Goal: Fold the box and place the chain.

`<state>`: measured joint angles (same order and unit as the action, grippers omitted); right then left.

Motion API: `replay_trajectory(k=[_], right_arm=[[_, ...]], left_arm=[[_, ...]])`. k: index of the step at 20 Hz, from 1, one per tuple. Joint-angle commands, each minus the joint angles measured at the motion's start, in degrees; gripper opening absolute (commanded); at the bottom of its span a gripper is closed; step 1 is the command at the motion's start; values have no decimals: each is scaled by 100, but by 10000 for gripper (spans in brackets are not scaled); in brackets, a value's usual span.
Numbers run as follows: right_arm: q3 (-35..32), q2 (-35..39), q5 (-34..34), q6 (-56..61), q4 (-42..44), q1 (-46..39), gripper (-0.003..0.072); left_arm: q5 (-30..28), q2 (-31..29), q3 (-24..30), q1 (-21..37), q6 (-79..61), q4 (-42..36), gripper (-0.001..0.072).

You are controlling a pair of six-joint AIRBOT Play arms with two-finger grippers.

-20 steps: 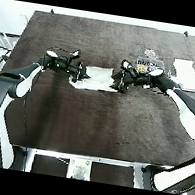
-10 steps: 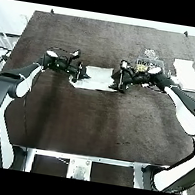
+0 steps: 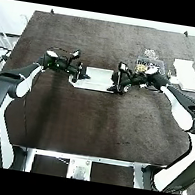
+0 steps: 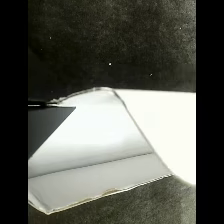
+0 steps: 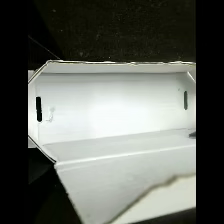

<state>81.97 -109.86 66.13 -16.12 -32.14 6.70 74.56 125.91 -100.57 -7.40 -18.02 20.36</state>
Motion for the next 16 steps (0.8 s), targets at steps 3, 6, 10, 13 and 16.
replay_trajectory(k=[3, 6, 10, 13, 16], right_arm=[[221, -175, 61, -111, -9, 94, 642], [345, -260, 107, -114, -11, 144, 642], [380, -404, 105, -109, -59, 179, 642], [380, -442, 98, -118, -50, 179, 642], [389, -463, 94, -199, -55, 175, 642]], left_arm=[[-9, 0, 2, 0, 2, -4, 20], [-4, 0, 2, 0, 4, -2, 21], [-7, 0, 4, 0, 2, -4, 21], [-4, 0, 2, 0, 2, -2, 21], [-2, 0, 2, 0, 2, -2, 20]])
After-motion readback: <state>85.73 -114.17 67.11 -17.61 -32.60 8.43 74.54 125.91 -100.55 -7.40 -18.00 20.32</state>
